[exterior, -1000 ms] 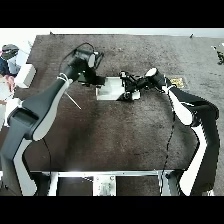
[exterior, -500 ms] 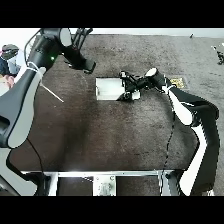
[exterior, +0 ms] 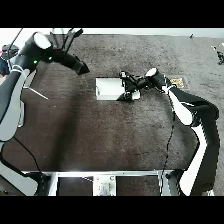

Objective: Fold the box and place the chain.

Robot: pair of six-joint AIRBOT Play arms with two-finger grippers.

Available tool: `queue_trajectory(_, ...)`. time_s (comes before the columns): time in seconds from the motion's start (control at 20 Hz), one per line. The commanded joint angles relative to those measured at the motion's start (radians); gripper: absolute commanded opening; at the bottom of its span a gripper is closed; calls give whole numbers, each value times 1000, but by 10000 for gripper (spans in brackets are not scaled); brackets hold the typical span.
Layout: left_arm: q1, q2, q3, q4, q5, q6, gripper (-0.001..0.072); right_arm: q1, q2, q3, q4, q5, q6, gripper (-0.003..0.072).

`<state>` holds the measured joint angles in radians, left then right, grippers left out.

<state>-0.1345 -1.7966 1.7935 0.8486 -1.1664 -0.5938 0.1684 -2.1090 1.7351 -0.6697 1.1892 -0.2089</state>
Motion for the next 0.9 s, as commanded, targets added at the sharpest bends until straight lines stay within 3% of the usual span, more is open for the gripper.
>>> queue_trajectory(0.0, 99, -58, -105, -330, -32, 414, 679, 0, 0, 0, 0, 0, 0, 162)
queue_trajectory(0.2, 103, -168, -106, -325, -180, 695, 720, 0, 0, 0, 0, 0, 0, 162)
queue_trajectory(0.45, 90, -220, -117, -336, -199, 899, 720, 0, 0, 0, 0, 0, 0, 162)
queue_trajectory(0.85, 82, -285, -117, -412, -196, 981, 720, 0, 0, 0, 0, 0, 0, 162)
